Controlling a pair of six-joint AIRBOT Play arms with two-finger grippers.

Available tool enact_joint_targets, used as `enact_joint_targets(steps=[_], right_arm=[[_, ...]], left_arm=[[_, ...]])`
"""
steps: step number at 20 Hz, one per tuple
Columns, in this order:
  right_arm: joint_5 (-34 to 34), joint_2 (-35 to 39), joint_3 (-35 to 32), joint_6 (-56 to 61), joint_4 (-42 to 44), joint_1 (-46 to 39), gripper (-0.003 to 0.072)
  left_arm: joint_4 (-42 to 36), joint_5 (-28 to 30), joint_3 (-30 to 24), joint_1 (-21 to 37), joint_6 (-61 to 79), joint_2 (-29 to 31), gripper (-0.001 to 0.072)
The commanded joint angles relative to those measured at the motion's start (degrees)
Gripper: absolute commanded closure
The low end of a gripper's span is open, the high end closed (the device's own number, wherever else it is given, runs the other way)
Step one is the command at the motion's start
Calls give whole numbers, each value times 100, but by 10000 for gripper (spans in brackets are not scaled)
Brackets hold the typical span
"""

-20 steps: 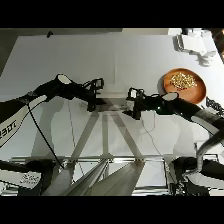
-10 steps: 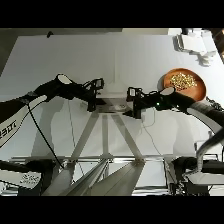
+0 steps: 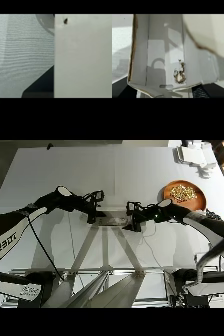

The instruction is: Fold the box and place the chain.

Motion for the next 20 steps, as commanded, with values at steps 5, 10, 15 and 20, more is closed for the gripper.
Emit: enact_joint_targets(steps=[5,10,15,20], right_arm=[[68,-13,7,-122,74,-2,60],[208,-26,7,-105,72,4,61],[208,-44,7,481,70,4,60],[168,-44,7,522,70,28,61]], left_arm=[[-2,7,4,0,0,-2,702],[-2,7,4,0,0,-2,702],[-2,7,4,0,0,-2,702],[-2,9,4,0,0,-2,702]])
